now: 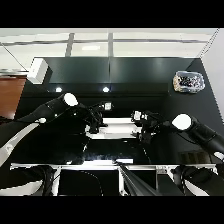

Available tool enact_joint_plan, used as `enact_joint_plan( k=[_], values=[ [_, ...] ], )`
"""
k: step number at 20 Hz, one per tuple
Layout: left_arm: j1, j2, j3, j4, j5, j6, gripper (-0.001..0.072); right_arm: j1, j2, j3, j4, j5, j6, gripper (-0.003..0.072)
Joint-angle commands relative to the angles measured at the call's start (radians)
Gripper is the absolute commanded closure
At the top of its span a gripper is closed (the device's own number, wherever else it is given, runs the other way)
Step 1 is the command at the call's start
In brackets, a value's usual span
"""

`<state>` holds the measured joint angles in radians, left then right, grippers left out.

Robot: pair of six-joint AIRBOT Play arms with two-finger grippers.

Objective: Fold the box and place the chain.

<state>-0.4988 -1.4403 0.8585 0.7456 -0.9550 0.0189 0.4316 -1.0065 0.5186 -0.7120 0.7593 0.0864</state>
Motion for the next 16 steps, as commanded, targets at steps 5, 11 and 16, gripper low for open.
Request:
enact_joint_plan(
  k=[5, 11, 16],
  values=[
    [0.0, 0.0, 0.0, -0.003, 0.002, 0.0, 0.0681, -0.001, -0.09, -0.05, 0.121, 0.0, -0.239, 0.0053],
    [0.0, 0.0, 0.0, -0.003, 0.001, 0.0, 0.0681, 0.0, -0.095, -0.092, 0.153, -0.054, -0.257, 0.0053],
    [0.0, 0.0, 0.0, -0.003, 0.001, 0.0, 0.0681, 0.002, -0.142, -0.091, 0.177, -0.063, -0.279, 0.0053]
  ],
)
